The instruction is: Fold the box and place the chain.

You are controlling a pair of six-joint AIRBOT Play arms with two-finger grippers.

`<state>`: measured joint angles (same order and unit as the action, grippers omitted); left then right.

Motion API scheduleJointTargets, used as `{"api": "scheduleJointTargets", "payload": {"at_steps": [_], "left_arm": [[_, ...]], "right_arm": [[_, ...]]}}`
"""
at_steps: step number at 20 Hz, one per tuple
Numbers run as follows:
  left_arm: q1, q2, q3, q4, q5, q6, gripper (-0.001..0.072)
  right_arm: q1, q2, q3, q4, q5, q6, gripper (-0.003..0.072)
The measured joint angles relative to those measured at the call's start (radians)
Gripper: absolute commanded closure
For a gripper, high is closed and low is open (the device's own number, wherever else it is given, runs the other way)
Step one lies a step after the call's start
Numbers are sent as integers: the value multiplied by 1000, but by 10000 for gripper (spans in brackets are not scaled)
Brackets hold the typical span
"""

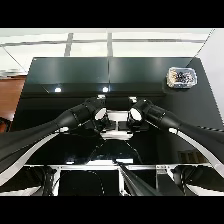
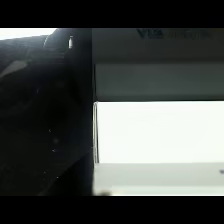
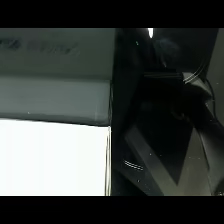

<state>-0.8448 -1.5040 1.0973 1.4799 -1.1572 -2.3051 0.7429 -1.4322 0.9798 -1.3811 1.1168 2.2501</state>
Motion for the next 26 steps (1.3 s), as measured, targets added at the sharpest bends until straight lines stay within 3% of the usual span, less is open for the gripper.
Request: {"api": "scheduleJointTargets", "payload": {"at_steps": [1, 2, 3, 4, 8, 11, 13, 15, 16, 17, 20, 22, 24, 26], "left_arm": [[0, 0, 0, 0, -2, 0, 684], [0, 0, 0, 0, 0, 0, 684], [0, 0, 0, 0, 1, 3, 685], [0, 0, 0, 0, 3, 3, 684], [0, 0, 0, 0, 3, 3, 685], [0, 0, 0, 0, 2, 3, 685], [0, 0, 0, 0, 1, 3, 684], [0, 0, 0, 0, -2, 2, 684], [0, 0, 0, 0, -3, 2, 684], [0, 0, 0, 0, -3, 2, 684], [0, 0, 0, 0, -3, 2, 684], [0, 0, 0, 0, -3, 2, 685], [0, 0, 0, 0, -3, 2, 684], [0, 0, 0, 0, -3, 2, 684]], "right_arm": [[0, 0, 0, 1, 0, 0, 668], [0, 0, 0, 1, 0, -1, 568], [0, 0, 0, 2, 0, -3, 299], [0, 0, 0, 8, -1, -4, 235], [0, 39, 8, 23, 15, -24, 237], [-1, 137, 17, -10, 40, -65, 237], [-2, 229, 20, -97, 62, -83, 238], [-7, 307, 22, -281, 80, -97, 237], [-22, 332, 22, -401, 82, -99, 168], [-48, 345, 21, -507, 74, -100, 3], [-235, 330, 17, -676, -60, -106, -5], [-423, 268, 42, -612, -185, -108, -4], [-614, 166, 128, -434, -270, -118, -2], [-754, 49, 253, -252, -280, -131, 107]]}}
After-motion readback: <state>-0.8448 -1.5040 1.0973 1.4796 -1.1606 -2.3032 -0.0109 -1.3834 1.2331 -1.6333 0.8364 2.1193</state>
